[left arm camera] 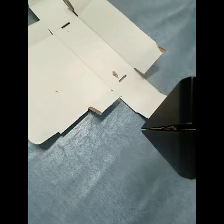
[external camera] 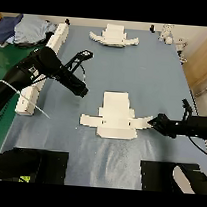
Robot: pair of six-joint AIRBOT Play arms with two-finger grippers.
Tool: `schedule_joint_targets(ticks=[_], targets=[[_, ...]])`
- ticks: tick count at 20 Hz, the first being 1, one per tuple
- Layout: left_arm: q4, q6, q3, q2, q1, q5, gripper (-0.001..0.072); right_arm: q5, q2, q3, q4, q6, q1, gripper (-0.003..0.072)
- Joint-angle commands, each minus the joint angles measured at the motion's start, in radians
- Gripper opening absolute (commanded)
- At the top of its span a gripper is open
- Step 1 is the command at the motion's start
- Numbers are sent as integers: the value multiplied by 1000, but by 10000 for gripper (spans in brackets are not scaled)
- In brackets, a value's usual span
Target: Fold the box.
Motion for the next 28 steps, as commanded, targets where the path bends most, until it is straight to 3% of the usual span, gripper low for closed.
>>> schedule_joint_targets(ticks=[1,7,10,19,20,22,24,25,26,27,28], targets=[[-1,0,1,-1,0,9,16,-23,-113,89,-57,-45,-4,308],[-1,0,1,-1,0,8,16,-184,-469,348,-31,-222,-3,304],[-1,0,1,-1,0,8,16,-272,-596,386,75,-299,-2,304],[-29,-1,1,-1,0,13,16,-252,-637,368,77,-322,85,262],[-30,-3,1,-1,0,13,16,-238,-637,358,76,-323,107,211],[-30,-17,1,-1,0,14,17,-208,-637,349,73,-329,143,36],[-30,-37,1,-1,0,14,18,-194,-628,350,89,-358,173,2],[-29,-37,1,-1,0,13,114,-191,-617,350,91,-364,192,2],[-29,-52,1,-1,1,16,478,-186,-600,345,90,-372,214,2],[-29,-81,1,-1,4,23,530,-169,-567,327,91,-380,244,2],[-29,-89,1,-1,10,18,520,-136,-521,296,92,-385,276,2]])
